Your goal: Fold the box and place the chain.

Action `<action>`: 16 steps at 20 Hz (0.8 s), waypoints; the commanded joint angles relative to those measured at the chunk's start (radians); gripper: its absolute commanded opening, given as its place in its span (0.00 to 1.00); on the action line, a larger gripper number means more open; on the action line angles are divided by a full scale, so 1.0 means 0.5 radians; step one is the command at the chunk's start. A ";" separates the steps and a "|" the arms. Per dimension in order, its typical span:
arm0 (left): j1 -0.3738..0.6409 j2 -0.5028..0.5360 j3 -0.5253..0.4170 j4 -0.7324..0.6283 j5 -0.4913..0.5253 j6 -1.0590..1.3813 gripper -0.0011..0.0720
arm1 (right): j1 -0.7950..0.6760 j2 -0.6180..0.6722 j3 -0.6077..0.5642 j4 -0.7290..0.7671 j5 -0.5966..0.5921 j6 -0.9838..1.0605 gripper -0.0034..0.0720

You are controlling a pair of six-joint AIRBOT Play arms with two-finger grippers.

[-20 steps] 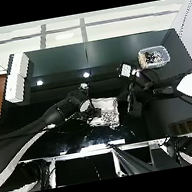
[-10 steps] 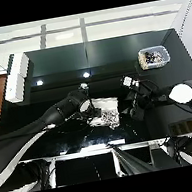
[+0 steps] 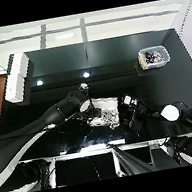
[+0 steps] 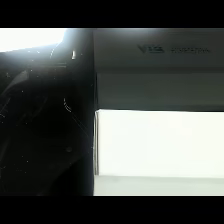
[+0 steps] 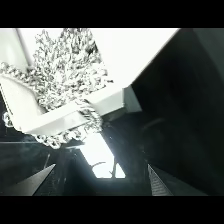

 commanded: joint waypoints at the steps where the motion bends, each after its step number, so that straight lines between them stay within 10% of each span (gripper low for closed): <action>1: 0.001 -0.001 0.001 0.008 0.001 0.001 0.06 | 0.128 -0.002 -0.069 0.051 -0.153 -0.139 0.90; 5: 0.001 -0.001 0.001 0.008 0.000 0.001 0.06 | 0.262 -0.005 -0.069 0.050 -0.153 -0.322 0.90; 7: 0.001 -0.001 0.001 0.008 -0.001 0.001 0.06 | 0.260 -0.011 -0.069 0.049 -0.280 -0.320 0.68; 16: 0.001 -0.001 0.001 0.007 -0.008 0.002 0.06 | 0.262 -0.092 -0.069 0.121 -0.470 -0.318 0.68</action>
